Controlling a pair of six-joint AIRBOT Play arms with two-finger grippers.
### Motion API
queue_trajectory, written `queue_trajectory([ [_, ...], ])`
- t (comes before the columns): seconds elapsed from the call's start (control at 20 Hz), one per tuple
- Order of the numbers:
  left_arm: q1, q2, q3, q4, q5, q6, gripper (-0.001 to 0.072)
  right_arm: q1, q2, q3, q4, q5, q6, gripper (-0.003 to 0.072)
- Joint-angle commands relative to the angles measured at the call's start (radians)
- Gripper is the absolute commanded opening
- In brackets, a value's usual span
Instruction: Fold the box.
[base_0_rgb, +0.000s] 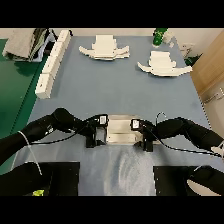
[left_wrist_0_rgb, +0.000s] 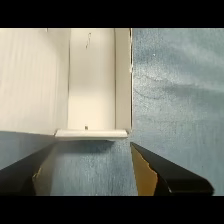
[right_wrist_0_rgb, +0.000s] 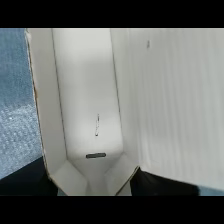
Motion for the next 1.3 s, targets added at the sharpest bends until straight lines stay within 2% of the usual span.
queue_trajectory([
  [0.0,-0.047,-0.042,-0.01,-0.065,0.08,0.015,0.0709,0.0,0.0,0.0,0.0,0.0,0.0,0.0503],
  [0.3,-0.052,-0.098,-0.009,-0.077,0.105,0.016,0.0709,0.0,0.0,0.0,0.0,0.0,0.0,0.0503],
  [0.55,-0.091,-0.112,-0.008,-0.087,0.188,0.02,0.0709,0.0,0.0,0.0,0.0,0.0,0.0,0.0503],
  [1.0,-0.114,-0.114,-0.009,-0.085,0.194,0.077,0.0697,0.0,0.0,0.0,0.0,0.0,0.0,0.0503],
  [1.05,-0.114,-0.114,-0.009,-0.085,0.195,0.077,0.0533,0.0,0.0,0.0,0.0,0.0,0.0,0.0503],
  [1.1,-0.114,-0.114,-0.009,-0.084,0.194,0.077,0.0316,0.0,0.0,0.0,0.0,0.0,0.0,0.0503],
  [1.15,-0.114,-0.114,-0.009,-0.084,0.194,0.077,0.0279,0.0,0.0,0.0,0.0,0.0,0.0,0.0503],
  [1.25,-0.114,-0.114,-0.008,-0.084,0.193,0.077,0.028,0.0,0.0,0.0,0.0,0.0,0.0,0.0503],
])
